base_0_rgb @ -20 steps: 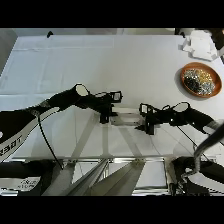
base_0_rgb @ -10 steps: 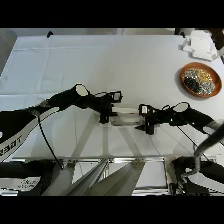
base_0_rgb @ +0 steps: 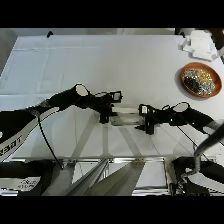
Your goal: Fold the box and place the chain.
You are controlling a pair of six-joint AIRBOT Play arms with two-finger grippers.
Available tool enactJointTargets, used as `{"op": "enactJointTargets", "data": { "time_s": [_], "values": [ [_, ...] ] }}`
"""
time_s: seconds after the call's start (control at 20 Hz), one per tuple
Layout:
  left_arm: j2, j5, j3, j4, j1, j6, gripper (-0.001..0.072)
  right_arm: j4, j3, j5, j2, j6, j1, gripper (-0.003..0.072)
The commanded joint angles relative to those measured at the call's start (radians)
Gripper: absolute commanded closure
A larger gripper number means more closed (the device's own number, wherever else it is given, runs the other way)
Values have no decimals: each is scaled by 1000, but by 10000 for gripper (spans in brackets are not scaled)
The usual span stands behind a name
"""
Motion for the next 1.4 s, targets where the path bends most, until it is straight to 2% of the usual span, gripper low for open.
{"op": "enactJointTargets", "data": {
  "time_s": [0.0,0.55,0.6,0.7,0.75,0.8,0.9,1.2,1.25,1.3,1.35],
  "values": [
    [1,0,0,0,0,0,699,-1,0,-4,0,0,-1,360],
    [4,-31,0,-13,0,-7,697,-2,0,-4,0,0,-1,360],
    [8,-31,0,-14,0,-8,662,-2,0,-4,0,0,-1,360],
    [33,-40,0,-3,3,-11,406,-2,0,-4,0,0,-1,360],
    [52,-43,0,1,7,-12,326,-2,0,-4,0,0,-1,360],
    [76,-50,0,2,14,-32,266,-2,0,-3,0,0,-1,360],
    [122,-61,0,11,35,-105,194,-2,0,-4,0,0,-1,360],
    [262,-164,0,259,141,-376,201,-2,0,-4,0,0,-1,360],
    [288,-199,0,269,161,-420,231,-2,0,-3,0,0,-1,360],
    [311,-237,0,267,176,-453,296,-2,0,-3,0,0,-1,360],
    [336,-290,0,263,182,-478,421,-2,0,-3,0,0,-1,360]
  ]
}}
